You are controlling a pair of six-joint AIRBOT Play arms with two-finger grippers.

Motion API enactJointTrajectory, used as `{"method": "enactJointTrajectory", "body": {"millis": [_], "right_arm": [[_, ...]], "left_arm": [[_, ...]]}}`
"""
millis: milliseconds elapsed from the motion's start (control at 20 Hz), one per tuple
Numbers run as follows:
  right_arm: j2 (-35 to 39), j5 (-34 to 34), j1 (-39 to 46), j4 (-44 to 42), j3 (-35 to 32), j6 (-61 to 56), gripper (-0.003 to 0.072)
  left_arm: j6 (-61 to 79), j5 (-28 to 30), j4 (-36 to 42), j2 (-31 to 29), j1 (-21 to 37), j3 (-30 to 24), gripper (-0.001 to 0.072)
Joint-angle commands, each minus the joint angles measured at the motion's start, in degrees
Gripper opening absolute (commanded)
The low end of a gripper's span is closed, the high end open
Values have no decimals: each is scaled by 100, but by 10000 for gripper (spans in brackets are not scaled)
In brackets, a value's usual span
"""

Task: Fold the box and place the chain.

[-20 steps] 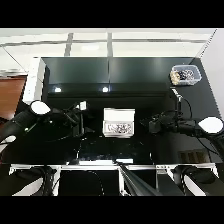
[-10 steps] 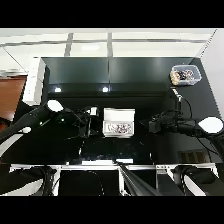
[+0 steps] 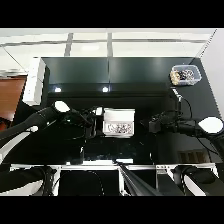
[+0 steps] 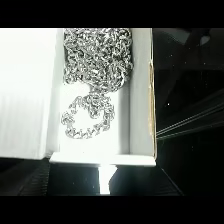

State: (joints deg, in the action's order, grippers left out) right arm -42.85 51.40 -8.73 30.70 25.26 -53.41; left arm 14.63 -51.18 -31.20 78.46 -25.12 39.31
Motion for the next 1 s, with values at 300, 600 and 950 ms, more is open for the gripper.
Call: {"method": "enactJointTrajectory", "body": {"millis": [300,600,950], "right_arm": [[-4,-94,2,-28,2,2,195],[-199,-1600,0,-1668,437,192,610],[-2284,-1054,-260,7,1834,66,611]], "left_arm": [[-4,232,24,44,-282,22,401],[-118,358,42,44,-282,22,401],[-367,597,61,44,-282,22,402]]}}
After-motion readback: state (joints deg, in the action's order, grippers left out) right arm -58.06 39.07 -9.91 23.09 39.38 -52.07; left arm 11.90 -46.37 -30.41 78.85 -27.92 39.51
